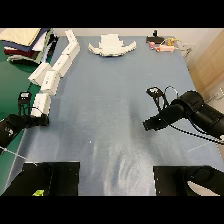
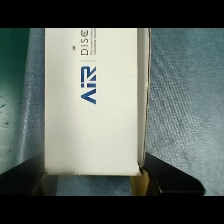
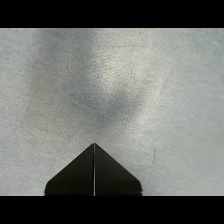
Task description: Fold the box.
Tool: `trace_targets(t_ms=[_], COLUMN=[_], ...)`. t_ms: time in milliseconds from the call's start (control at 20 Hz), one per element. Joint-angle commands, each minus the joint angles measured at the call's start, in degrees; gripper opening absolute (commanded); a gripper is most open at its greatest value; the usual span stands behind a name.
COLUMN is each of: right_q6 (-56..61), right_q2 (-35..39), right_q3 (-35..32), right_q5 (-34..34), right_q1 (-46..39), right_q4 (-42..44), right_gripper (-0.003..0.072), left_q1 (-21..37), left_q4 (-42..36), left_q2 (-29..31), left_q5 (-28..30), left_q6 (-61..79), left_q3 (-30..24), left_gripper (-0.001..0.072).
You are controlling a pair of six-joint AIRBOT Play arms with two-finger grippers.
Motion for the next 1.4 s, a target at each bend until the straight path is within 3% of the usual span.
trace_targets(t_ms=[0,250,300,450,550,750,950,1050,1100,1150,1200,1350], right_q6=[0.00,0.00,0.00,0.00,0.00,0.00,0.00,0.00,0.00,0.00,0.00,0.00], right_q2=[-0.02,-0.02,-0.02,-0.02,0.00,-0.02,-0.02,-0.02,-0.02,-0.02,-0.02,-0.02], right_q3=[0.04,0.04,0.04,0.04,0.04,0.04,0.04,0.04,0.04,0.04,0.04,0.04], right_q5=[0.00,0.00,0.00,0.00,0.00,0.00,0.00,0.00,0.00,0.00,0.00,0.00], right_q1=[-0.02,-0.02,-0.02,-0.02,-0.02,-0.02,-0.02,-0.02,-0.02,-0.02,-0.02,-0.02], right_q4=[0.02,0.02,0.02,0.02,0.02,0.02,0.02,0.02,0.02,0.02,0.02,0.02], right_gripper=[0.0005,0.0005,0.0005,0.0005,0.0005,0.0005,0.0005,0.0005,0.0005,0.0005,0.0005,0.0005], left_q1=[0.02,0.04,0.04,0.04,0.04,0.15,0.13,0.11,-0.11,-0.74,-2.16,-12.13], left_q4=[0.00,0.04,0.04,0.04,0.83,6.36,7.17,6.27,4.24,0.57,-2.86,-8.35], left_q2=[-0.02,0.04,0.11,0.24,1.07,5.60,10.23,12.00,12.70,13.09,13.09,10.86], left_q5=[-0.20,-0.37,-0.33,-1.07,-4.55,-19.39,-42.25,-49.94,-51.98,-53.24,-53.35,-47.32], left_q6=[0.00,0.04,0.00,0.04,0.07,0.04,0.02,-1.81,-4.59,-5.51,-4.37,-4.35], left_q3=[0.04,0.04,0.04,0.07,0.61,5.62,14.62,18.82,20.96,23.15,25.11,30.25], left_gripper=[0.0541,0.0562,0.0704,0.0705,0.0705,0.0705,0.0704,0.0692,0.0479,0.0122,0.0014,0.0014])
